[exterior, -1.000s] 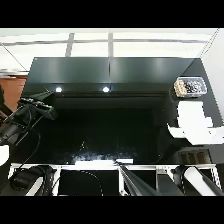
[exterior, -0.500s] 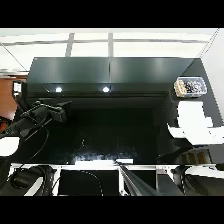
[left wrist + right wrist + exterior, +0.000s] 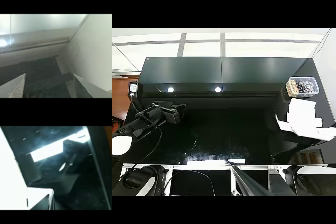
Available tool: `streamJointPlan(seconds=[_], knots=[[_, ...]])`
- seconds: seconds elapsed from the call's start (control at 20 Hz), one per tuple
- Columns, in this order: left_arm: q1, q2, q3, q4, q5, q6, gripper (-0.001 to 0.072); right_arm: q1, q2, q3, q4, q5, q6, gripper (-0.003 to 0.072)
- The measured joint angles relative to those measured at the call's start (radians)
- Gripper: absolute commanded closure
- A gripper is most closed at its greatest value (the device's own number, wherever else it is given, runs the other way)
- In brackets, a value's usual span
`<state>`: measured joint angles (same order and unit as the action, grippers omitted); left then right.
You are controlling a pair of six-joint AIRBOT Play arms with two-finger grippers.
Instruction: Fold the box and place the chain.
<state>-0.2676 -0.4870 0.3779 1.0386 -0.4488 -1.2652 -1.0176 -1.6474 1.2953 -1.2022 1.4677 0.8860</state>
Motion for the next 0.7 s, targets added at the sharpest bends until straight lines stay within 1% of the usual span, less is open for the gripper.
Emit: streamJointPlan(seconds=[0.2,0.25,0.35,0.55,0.7], knots=[[0.000,0.000,0.000,-0.003,-0.004,0.000,0.0001,0.008,0.037,-0.027,0.101,0.035,-0.011,0.0636],[0.000,0.000,0.000,-0.004,-0.005,0.000,0.0002,0.017,0.056,-0.047,0.127,0.040,-0.015,0.0677],[0.000,0.000,0.000,-0.004,-0.018,0.000,0.0002,0.045,0.110,-0.105,0.166,0.043,-0.023,0.0678],[0.000,0.000,0.000,-0.004,-0.070,0.000,0.0002,0.108,0.259,-0.235,0.187,0.014,-0.010,0.0678],[0.000,0.000,0.000,-0.004,-0.093,0.000,0.0002,0.162,0.371,-0.335,0.257,-0.008,0.007,0.0678]])
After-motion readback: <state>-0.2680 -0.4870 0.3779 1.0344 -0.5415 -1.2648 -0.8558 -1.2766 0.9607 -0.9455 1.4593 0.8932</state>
